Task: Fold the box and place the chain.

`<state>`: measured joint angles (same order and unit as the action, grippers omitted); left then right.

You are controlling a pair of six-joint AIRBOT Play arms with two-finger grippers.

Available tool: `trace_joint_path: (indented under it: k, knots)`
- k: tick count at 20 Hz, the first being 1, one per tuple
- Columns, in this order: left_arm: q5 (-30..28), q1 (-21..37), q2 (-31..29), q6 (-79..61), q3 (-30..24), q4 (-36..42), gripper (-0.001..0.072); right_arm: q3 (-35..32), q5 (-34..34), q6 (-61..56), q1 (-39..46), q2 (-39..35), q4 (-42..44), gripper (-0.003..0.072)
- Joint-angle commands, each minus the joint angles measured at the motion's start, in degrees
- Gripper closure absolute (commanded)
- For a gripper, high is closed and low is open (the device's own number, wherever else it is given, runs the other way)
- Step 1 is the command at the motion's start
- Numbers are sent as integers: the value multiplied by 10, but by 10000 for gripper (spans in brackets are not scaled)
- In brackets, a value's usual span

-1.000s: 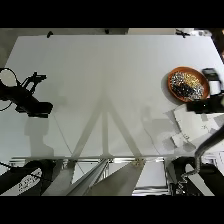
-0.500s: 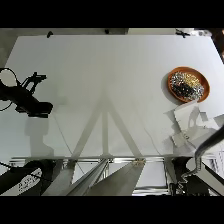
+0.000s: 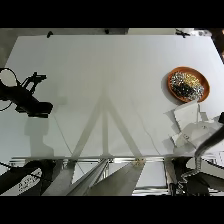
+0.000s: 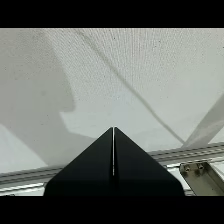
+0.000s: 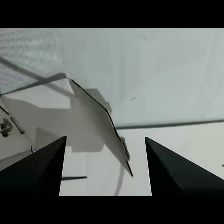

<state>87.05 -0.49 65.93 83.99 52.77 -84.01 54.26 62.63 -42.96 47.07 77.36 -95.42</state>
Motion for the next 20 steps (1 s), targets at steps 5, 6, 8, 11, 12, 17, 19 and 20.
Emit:
trace_joint_path:
  k: [5,6,8,11,12,17,19,20]
  knots:
    - [0,0,0,0,0,0,700,1,31,15,-49,39,14,655]
    - [0,0,0,0,0,0,700,1,47,15,-64,38,14,671]
    - [0,0,0,0,0,0,700,1,95,12,-103,27,32,673]
    - [0,0,0,0,0,0,700,1,132,9,-158,-7,121,674]
    - [0,0,0,0,0,0,700,0,139,9,-179,-23,156,674]
    - [0,0,0,0,0,0,700,-47,119,8,-280,-121,300,674]
    - [0,0,0,0,0,0,700,-100,84,8,-318,-165,358,674]
    - [0,0,0,0,0,0,700,-130,61,8,-339,-191,381,674]
